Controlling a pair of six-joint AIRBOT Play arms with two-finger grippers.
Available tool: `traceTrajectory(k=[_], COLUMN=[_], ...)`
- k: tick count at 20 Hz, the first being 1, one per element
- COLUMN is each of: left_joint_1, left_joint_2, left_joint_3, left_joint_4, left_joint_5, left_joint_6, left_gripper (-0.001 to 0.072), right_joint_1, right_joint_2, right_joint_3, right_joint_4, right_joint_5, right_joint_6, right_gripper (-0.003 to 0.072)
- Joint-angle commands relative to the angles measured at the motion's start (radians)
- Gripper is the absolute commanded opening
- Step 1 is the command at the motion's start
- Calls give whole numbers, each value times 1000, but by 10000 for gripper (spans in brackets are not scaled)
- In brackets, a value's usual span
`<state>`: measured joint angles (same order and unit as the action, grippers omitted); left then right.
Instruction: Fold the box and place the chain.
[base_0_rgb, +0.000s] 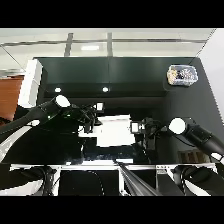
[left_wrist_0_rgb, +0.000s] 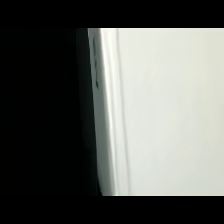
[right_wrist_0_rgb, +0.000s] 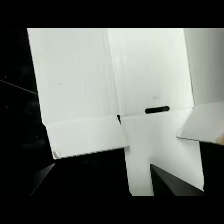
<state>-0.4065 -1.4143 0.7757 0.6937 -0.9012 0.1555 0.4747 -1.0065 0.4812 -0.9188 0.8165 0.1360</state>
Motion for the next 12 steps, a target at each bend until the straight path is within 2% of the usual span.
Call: traceTrajectory(k=[1, 6, 12], left_joint_1=[-1, -1, -1], left_joint_2=[-1, -1, -1], left_joint_3=[1, 0, 0], left_joint_4=[5, 5, 5], left_joint_5=[3, 3, 3], left_joint_6=[2, 1, 1], left_gripper=[31, 31, 31], right_joint_1=[54, 102, 65], right_joint_2=[-14, -39, -39], right_joint_3=[-23, -23, 46], right_joint_4=[50, 123, 140], right_joint_5=[-78, -168, -143], right_joint_6=[-22, -70, -70], right_gripper=[663, 663, 663])
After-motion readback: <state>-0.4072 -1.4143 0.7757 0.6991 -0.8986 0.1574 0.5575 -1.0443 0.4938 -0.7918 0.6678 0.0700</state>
